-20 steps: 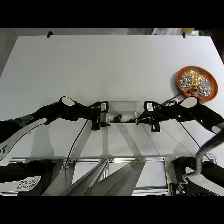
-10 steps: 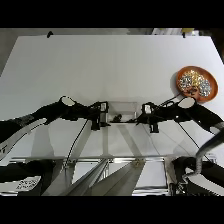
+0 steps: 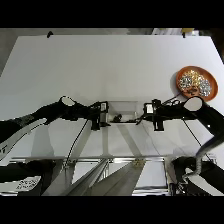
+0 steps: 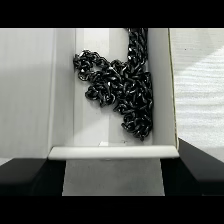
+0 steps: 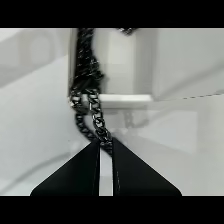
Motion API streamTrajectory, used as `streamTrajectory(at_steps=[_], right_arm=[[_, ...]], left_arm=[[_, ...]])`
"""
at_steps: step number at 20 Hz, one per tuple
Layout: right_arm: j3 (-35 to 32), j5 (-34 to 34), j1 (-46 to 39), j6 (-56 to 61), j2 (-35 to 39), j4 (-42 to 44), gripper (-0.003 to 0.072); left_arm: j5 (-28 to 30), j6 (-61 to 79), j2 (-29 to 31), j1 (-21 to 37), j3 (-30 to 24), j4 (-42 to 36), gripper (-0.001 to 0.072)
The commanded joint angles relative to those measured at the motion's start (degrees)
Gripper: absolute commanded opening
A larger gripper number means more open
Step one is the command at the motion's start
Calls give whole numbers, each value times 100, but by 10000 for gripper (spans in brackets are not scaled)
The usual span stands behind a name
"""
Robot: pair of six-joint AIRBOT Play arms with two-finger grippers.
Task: Fold the box and place the chain.
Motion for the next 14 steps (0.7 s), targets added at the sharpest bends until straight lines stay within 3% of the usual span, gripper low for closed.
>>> streamTrajectory(at_steps=[1,4,7,10,14], right_arm=[[544,481,138,741,435,-125,22],[1189,765,769,1091,433,-127,22],[1554,411,1574,1191,424,-81,22],[1615,-173,2074,1191,330,343,22],[1615,-306,2288,1191,-52,935,22]], left_arm=[[0,2,4,-2,0,2,10],[0,2,4,-2,0,2,10],[0,2,4,-2,0,2,10],[0,2,4,-2,-2,2,10],[0,2,4,-2,0,2,10]])
